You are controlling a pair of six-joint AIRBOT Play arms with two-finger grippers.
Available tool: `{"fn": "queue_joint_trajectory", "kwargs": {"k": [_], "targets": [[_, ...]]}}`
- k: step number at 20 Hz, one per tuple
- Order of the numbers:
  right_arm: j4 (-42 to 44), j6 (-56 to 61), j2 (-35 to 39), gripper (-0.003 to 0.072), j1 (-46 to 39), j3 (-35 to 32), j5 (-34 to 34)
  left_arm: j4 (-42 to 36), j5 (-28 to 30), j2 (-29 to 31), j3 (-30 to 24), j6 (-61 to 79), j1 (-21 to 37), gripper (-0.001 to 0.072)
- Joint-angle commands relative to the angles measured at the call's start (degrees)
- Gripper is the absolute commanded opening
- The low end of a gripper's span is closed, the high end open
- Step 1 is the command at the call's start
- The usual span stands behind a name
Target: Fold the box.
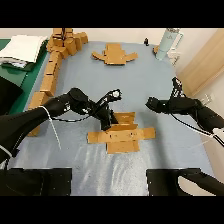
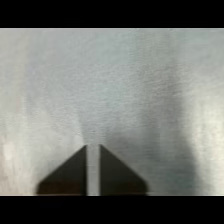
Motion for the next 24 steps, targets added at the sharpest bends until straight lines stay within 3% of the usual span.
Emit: {"fn": "queue_joint_trajectory", "kwargs": {"k": [1, 5, 8, 14, 24], "targets": [[1.01, -0.15, -0.02, 0.0004, 0.81, 0.04, -5.57, 0.02, 0.66, -1.07, -0.09, 0.59, -0.11, 0.0011], [0.48, -1.84, 1.27, 0.0004, 3.04, -0.02, -15.3, 0.0, 1.09, -1.25, -0.33, 0.61, -0.13, 0.0011], [0.13, -1.75, 1.57, 0.0004, 5.86, -0.07, -18.23, 0.0, 1.11, -2.08, -0.33, 0.59, -0.17, 0.0012], [-12.13, 5.38, 1.57, 0.0004, 8.57, -0.22, -21.92, -0.02, 0.81, -2.43, -0.33, 0.48, -0.17, 0.0012], [-12.02, 5.31, 1.29, 0.0005, 8.57, -0.42, -20.46, -0.02, -0.31, -2.43, -0.31, 0.48, -0.22, 0.0013]]}}
